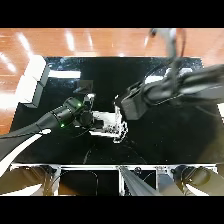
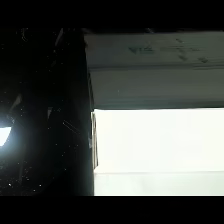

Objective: Fold the box and place the chain.

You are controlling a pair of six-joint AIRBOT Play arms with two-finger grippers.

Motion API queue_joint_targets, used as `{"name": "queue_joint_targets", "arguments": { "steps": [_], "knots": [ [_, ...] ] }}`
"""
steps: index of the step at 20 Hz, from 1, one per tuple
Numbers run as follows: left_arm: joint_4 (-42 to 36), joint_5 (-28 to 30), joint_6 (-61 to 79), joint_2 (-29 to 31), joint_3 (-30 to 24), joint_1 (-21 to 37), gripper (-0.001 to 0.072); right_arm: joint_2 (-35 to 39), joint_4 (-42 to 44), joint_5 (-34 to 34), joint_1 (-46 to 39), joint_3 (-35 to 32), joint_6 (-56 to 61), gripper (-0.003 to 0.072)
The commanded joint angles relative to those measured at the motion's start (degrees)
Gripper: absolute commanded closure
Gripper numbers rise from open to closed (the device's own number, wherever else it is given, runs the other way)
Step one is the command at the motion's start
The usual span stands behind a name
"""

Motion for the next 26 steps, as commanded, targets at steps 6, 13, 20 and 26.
{"name": "queue_joint_targets", "arguments": {
  "steps": [6,13,20,26],
  "knots": [
    [-0.24,-0.48,0.0,-0.04,0.02,0.0,0.0679,-9.77,1.03,-5.79,0.39,-7.17,-2.05,0.0644],
    [-0.22,-0.57,0.02,-0.04,0.02,-0.02,0.0679,-11.41,-1.31,-4.72,0.39,-12.44,-2.03,0.0644],
    [-0.24,-0.87,0.0,-0.04,0.02,0.0,0.0679,-18.4,0.24,-4.44,3.04,-13.88,-3.17,0.0645],
    [-0.24,-0.87,0.0,-0.04,0.02,0.0,0.0678,-21.64,-0.57,-10.12,2.78,-13.88,-1.33,0.0644]
  ]
}}
